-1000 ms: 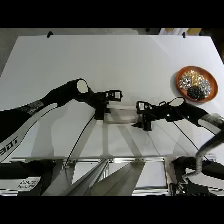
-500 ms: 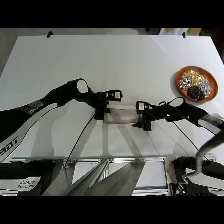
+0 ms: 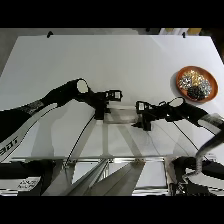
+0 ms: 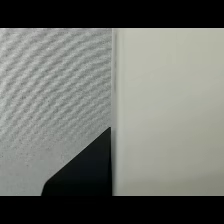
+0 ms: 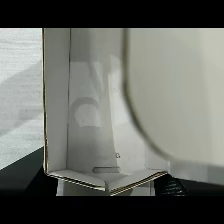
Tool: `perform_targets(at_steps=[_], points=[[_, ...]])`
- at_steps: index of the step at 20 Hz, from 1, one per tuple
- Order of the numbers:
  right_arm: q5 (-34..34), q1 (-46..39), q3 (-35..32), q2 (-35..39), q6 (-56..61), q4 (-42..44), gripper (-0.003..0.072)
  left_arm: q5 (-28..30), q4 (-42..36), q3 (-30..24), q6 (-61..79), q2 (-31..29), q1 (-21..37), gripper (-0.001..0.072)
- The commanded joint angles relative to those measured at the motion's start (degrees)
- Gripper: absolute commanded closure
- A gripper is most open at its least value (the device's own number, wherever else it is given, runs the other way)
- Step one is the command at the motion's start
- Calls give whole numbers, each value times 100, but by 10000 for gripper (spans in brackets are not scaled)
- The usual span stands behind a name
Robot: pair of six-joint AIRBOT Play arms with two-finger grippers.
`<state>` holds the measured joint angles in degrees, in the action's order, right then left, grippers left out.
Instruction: Fold the box and place the chain.
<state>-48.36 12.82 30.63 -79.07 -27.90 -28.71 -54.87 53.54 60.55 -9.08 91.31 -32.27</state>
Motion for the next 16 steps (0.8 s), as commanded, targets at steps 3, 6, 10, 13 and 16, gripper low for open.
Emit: perform_targets(at_steps=[3, 6, 10, 13, 16], points=[[-26, -2, 0, -4, -2, 4, 288, 31, -11, 0, 7, 0, 4, 695], [-28, -2, 0, -4, -2, 4, 288, 15, -13, 0, 2, -2, 4, 695], [-26, -4, 0, -4, -2, 4, 288, 15, -13, 0, 2, -2, 4, 695], [-26, -4, 0, -4, -2, 4, 288, 24, -13, 0, 4, -4, 4, 695], [-28, -2, 0, -4, -2, 4, 288, 33, 70, 0, 11, -70, 4, 496]])
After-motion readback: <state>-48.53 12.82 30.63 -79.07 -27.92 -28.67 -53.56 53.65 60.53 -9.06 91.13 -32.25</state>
